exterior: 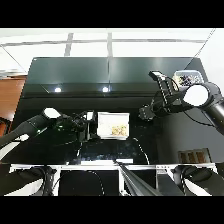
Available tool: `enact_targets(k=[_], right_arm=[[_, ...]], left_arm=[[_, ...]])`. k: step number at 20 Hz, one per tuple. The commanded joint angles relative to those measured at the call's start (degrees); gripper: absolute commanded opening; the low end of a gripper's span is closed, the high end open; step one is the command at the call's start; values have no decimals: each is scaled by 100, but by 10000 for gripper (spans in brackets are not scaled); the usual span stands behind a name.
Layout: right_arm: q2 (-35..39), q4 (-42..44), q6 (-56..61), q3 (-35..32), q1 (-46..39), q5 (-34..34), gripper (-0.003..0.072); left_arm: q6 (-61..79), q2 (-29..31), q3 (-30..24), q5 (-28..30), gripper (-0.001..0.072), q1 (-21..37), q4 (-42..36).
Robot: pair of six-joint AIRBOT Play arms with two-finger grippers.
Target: Fold the box and place the chain.
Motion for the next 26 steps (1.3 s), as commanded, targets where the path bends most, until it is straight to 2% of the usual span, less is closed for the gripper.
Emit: enact_targets(k=[1, 7, 8, 10, 11, 12, 15, 17, 19, 23, 26], right_arm=[[4, -2, -2, 0, 7, -39, 286], [4, -2, -2, 0, 7, -131, 286], [4, -2, -2, -2, 7, -157, 286], [0, -4, -2, -2, 7, -297, 287], [-13, -2, -2, -2, 9, -459, 435], [-50, 0, -22, -2, 33, -643, 698], [-459, 317, -315, -2, 48, -1615, 696], [-905, 1134, -1167, 0, 50, -1930, 695], [-1272, 1735, -2363, -2, 122, -1705, 695], [-1220, 1609, -5499, 20, 225, -1023, 695], [-1176, 1580, -6183, -2, 245, -706, 695]], left_arm=[[24, -15, 20, 55, 709, -138, 2], [-2, -15, 17, 133, 695, -245, 4], [-22, -15, 17, 157, 652, -240, -22], [-22, -15, 17, 157, 468, -243, -17], [-22, -15, 17, 157, 459, -243, -17], [-22, -15, 17, 160, 459, -243, -17], [-22, -15, 17, 160, 459, -243, -17], [-22, -15, 17, 157, 459, -243, -17], [-22, -15, 17, 160, 459, -243, -17], [-22, -15, 17, 157, 460, -243, -17], [-22, -15, 17, 155, 460, -243, -17]])
